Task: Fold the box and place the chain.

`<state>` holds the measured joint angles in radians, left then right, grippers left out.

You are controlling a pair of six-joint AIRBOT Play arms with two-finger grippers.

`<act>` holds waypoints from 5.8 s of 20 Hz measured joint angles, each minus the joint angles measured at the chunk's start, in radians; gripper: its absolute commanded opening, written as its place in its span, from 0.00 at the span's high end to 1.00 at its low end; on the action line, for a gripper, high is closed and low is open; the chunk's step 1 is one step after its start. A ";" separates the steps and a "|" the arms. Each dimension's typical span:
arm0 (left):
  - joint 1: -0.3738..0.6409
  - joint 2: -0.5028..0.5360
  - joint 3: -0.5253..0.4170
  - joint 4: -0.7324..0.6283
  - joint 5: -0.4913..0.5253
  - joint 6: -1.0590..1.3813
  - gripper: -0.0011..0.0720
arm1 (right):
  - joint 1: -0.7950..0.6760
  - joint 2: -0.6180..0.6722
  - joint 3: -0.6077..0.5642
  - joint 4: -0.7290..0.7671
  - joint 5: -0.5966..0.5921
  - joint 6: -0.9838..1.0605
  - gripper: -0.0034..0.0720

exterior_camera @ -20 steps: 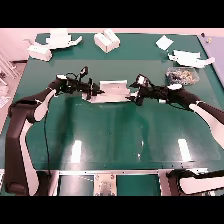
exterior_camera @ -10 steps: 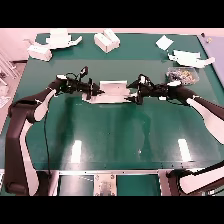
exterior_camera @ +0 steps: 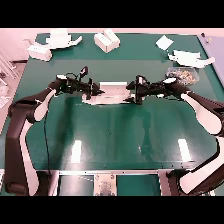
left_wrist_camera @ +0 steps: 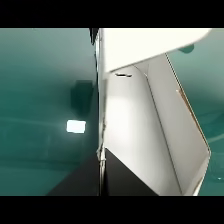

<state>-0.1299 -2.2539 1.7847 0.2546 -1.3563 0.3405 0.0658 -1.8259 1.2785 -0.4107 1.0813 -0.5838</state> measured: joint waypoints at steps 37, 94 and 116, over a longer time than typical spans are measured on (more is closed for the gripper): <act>0.000 0.000 0.000 0.000 0.002 0.000 0.96 | 0.002 -0.180 0.168 -0.018 0.205 0.008 0.07; -0.001 0.000 0.000 -0.001 0.005 0.000 0.96 | 0.006 -0.190 0.196 -0.072 0.218 0.049 0.17; 0.002 0.095 0.072 -0.099 -0.079 -0.007 0.43 | 0.006 -0.191 0.196 -0.073 0.217 0.048 0.17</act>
<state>-0.1280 -2.1593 1.8572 0.1558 -1.4349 0.3332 0.0723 -2.0167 1.4742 -0.4835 1.2987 -0.5358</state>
